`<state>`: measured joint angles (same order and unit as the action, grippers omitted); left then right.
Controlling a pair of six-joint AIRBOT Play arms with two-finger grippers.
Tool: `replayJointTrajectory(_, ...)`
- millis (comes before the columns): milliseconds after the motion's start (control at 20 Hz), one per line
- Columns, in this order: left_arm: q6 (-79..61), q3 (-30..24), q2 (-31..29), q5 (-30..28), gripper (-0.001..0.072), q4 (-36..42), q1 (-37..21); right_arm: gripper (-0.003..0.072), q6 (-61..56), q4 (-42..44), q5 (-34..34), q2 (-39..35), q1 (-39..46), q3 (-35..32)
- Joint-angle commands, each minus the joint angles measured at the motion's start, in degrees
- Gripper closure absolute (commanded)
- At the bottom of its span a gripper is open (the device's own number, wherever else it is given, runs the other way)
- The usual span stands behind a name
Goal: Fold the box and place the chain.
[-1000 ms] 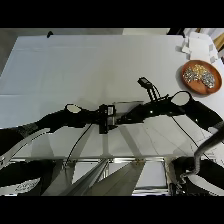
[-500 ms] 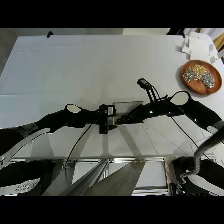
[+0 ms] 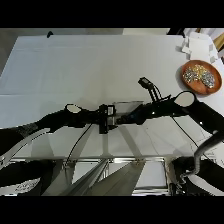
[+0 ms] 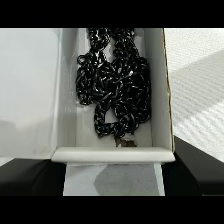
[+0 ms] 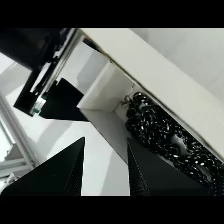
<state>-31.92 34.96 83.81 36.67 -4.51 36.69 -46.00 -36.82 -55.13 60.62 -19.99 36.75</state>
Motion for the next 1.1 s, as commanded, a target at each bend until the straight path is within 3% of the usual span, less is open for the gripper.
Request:
replayJointTrajectory(0, 0.0, 0.0, 0.0, 0.0, 0.0575, 0.0, 0.0, 0.0398, -0.2, -5.6, -0.4, -6.1, 0.1, 0.0)
replayJointTrajectory(300, 0.0, 0.0, 0.0, 0.0, 0.0575, 0.0, 0.0, 0.0408, 0.5, -25.6, -7.5, -13.3, 6.6, 0.0)
replayJointTrajectory(450, 0.0, 0.0, 0.0, 0.0, 0.0575, 0.0, 0.0, 0.0408, 9.9, -33.1, -7.7, -12.6, 10.5, 0.0)
replayJointTrajectory(600, 0.0, 0.0, 0.0, 0.0, 0.0575, 0.0, 0.0, 0.0407, 22.0, -32.4, -4.9, -9.7, 12.2, 0.0)
replayJointTrajectory(800, 0.0, 0.0, 0.0, 0.0, 0.0575, 0.0, 0.0, 0.0396, 50.0, -25.0, -6.1, -2.0, 12.2, -0.3)
replayJointTrajectory(850, 0.0, 0.0, 0.0, 0.0, 0.0575, 0.0, 0.0, 0.0385, 52.5, -25.6, -5.8, 0.0, 12.2, -0.3)
replayJointTrajectory(950, 0.0, 0.0, 0.0, 0.0, 0.0575, 0.0, 0.0, 0.0292, 54.3, -25.7, -5.1, 3.7, 12.2, -0.3)
replayJointTrajectory(1050, 0.0, 0.0, 0.0, 0.0, 0.0575, 0.0, 0.0, 0.0292, 58.2, -25.1, -4.4, 6.1, 11.3, -0.6)
